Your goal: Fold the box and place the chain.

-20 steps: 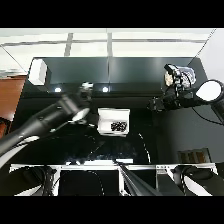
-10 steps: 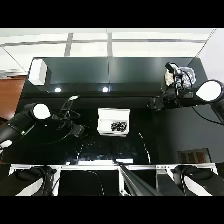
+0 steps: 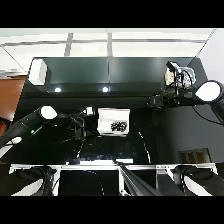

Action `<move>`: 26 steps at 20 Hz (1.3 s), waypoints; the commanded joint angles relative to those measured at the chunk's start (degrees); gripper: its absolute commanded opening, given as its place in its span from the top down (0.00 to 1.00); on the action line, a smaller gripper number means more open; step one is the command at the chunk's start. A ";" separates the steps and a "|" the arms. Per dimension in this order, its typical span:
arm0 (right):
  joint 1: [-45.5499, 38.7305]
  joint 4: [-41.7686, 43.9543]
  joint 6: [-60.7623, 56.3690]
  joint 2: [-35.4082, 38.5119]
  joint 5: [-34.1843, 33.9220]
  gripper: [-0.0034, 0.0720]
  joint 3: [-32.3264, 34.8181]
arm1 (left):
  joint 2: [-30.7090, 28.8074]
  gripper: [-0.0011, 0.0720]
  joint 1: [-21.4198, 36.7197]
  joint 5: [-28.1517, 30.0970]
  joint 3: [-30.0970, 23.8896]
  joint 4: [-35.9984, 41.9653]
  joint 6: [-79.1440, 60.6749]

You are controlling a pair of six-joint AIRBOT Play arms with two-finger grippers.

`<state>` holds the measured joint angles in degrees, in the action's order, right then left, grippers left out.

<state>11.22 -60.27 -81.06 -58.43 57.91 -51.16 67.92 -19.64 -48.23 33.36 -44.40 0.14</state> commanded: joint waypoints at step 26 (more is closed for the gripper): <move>6.05 6.95 1.03 -7.45 -14.03 0.02 1.95 | 10.32 0.49 -7.50 0.63 5.57 7.85 -14.91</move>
